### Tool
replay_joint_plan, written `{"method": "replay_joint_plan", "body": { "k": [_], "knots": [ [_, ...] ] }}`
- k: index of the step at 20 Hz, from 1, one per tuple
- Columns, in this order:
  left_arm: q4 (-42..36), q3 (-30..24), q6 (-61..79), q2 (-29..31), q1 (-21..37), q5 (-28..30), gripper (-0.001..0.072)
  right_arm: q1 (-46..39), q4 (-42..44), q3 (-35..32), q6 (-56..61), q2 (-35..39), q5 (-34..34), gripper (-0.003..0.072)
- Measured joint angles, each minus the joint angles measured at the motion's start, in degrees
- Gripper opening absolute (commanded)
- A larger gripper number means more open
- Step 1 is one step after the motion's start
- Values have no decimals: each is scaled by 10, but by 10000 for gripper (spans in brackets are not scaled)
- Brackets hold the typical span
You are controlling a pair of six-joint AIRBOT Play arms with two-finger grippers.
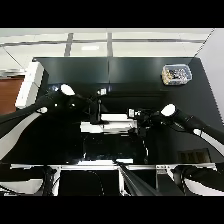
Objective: Fold the box and place the chain.
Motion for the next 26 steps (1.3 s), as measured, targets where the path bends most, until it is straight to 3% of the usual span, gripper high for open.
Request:
{"method": "replay_joint_plan", "body": {
  "k": [4, 5, 6, 7, 10, 13, 16, 19, 22, 26],
  "knots": [
    [92, 54, -159, 22, 40, -55, 683, 0, 0, 0, 0, 0, 0, 432],
    [129, 66, -216, 29, 55, -80, 534, 0, 0, 0, 0, 0, 0, 432],
    [161, 76, -274, 36, 70, -107, 191, 0, -1, 0, 0, 0, 0, 432],
    [184, 83, -325, 40, 85, -139, 25, 0, -1, 0, 0, 0, 0, 432],
    [183, 64, -422, 53, 119, -245, 23, 0, -1, 0, 0, 0, 0, 432],
    [95, -10, -425, 78, 114, -266, 23, 0, -1, 0, 0, 0, 0, 432],
    [-34, -68, -359, 96, 83, -192, 24, 0, -1, 0, 0, 0, 0, 432],
    [-111, -81, -311, 102, 51, -49, 24, 0, -1, 0, 1, 0, 0, 432],
    [-97, -76, -307, 92, 29, 71, 24, 0, 0, 0, 1, 0, -1, 432],
    [-22, -71, -345, 56, 17, 94, 23, 0, -1, 0, 1, 0, -1, 432]
  ]
}}
